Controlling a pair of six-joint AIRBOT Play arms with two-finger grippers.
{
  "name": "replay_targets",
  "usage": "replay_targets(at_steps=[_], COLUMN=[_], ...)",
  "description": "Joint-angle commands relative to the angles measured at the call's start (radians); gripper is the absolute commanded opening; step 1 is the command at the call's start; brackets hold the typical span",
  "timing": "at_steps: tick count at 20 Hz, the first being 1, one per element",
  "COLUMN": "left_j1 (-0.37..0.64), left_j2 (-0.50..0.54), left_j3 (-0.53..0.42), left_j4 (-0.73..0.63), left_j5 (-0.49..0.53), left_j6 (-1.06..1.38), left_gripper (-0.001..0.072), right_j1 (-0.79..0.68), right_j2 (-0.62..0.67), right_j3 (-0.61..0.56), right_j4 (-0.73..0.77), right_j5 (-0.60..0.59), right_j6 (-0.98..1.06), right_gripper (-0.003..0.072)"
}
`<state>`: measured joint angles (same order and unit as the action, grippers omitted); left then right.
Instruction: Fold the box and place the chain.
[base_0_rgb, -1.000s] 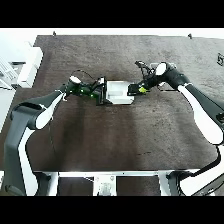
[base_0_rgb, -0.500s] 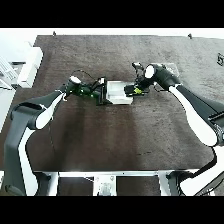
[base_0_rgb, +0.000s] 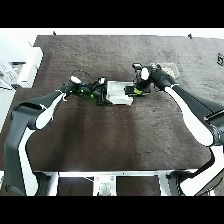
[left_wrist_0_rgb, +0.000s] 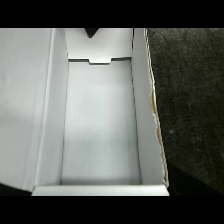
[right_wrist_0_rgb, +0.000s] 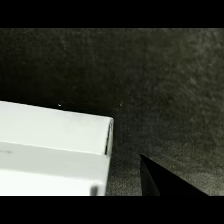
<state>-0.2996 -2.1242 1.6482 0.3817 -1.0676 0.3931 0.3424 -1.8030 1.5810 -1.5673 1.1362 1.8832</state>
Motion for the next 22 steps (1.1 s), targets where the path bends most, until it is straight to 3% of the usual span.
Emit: replay_targets(at_steps=[1,9,14,15,19,22], left_j1=[0.001,0.001,0.001,0.001,0.001,0.001], left_j2=[0.0,0.0,0.0,0.0,0.0,0.0], left_j3=[0.001,0.001,0.001,0.001,0.001,0.001], left_j4=[0.0,0.0,0.0,0.0,0.0,0.0], left_j5=[0.002,0.002,0.002,0.002,0.001,0.002], left_j6=[0.0,0.0,0.0,0.0,0.0,0.0], left_gripper=[0.0479,0.0479,0.0479,0.0479,0.0479,0.0479], right_j1=[0.025,0.039,0.04,0.04,0.042,0.043], right_j2=[-0.023,-0.061,-0.069,-0.073,-0.089,-0.093], right_j3=[0.046,0.076,0.089,0.096,0.109,0.109], right_j4=[-0.023,-0.032,-0.031,-0.031,-0.031,-0.039], right_j5=[0.045,0.121,0.12,0.119,0.118,0.134], right_j6=[0.016,0.081,0.117,0.126,0.172,0.187], right_gripper=[0.0408,0.0348,0.0249,0.0194,0.0119,0.0018])
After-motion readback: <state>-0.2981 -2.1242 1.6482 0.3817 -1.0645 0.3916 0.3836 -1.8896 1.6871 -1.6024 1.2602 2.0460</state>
